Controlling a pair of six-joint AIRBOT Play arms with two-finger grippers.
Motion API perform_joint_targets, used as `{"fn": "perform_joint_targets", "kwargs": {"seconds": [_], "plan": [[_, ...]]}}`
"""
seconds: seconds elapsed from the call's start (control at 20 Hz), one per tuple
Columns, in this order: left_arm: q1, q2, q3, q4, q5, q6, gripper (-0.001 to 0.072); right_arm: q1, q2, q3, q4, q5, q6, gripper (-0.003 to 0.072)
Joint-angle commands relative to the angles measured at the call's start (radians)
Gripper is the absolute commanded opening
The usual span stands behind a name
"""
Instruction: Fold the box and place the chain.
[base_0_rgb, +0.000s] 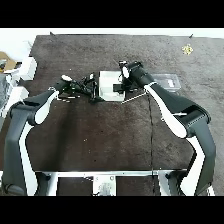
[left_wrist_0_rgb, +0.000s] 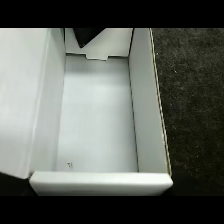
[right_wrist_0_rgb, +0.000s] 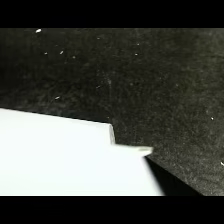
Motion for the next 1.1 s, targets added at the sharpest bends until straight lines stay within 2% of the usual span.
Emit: {"fn": "perform_joint_targets", "kwargs": {"seconds": [0.0,0.1,0.2,0.25,0.6,0.65,0.75,0.8,1.05], "plan": [[0.001,0.000,0.000,0.001,-0.002,0.002,0.0287,0.004,-0.006,0.007,-0.024,0.003,0.069,0.0314],[0.001,0.000,0.000,0.001,-0.001,0.002,0.0287,0.004,-0.018,0.006,-0.022,0.004,0.083,0.0266],[0.001,0.000,0.000,0.001,-0.002,0.002,0.0287,0.004,-0.030,0.006,-0.021,0.003,0.098,0.0255],[0.001,0.000,0.000,0.001,-0.002,0.002,0.0287,0.004,-0.029,0.006,-0.020,-0.004,0.100,0.0178],[0.001,0.000,0.000,0.001,-0.001,0.002,0.0287,0.004,-0.029,0.006,-0.021,0.002,0.121,0.0176],[0.001,0.000,0.000,0.001,-0.001,0.002,0.0287,0.003,-0.029,0.006,-0.025,0.001,0.121,0.0119],[0.001,0.000,0.000,0.001,-0.001,0.002,0.0287,0.002,-0.029,0.006,-0.028,-0.006,0.125,0.0077],[0.001,0.000,0.000,0.001,-0.001,0.002,0.0287,0.002,-0.029,0.006,-0.029,-0.006,0.125,0.0008],[0.001,0.000,0.000,0.001,0.000,0.002,0.0287,0.002,-0.029,0.006,-0.035,-0.013,0.125,0.0009]]}}
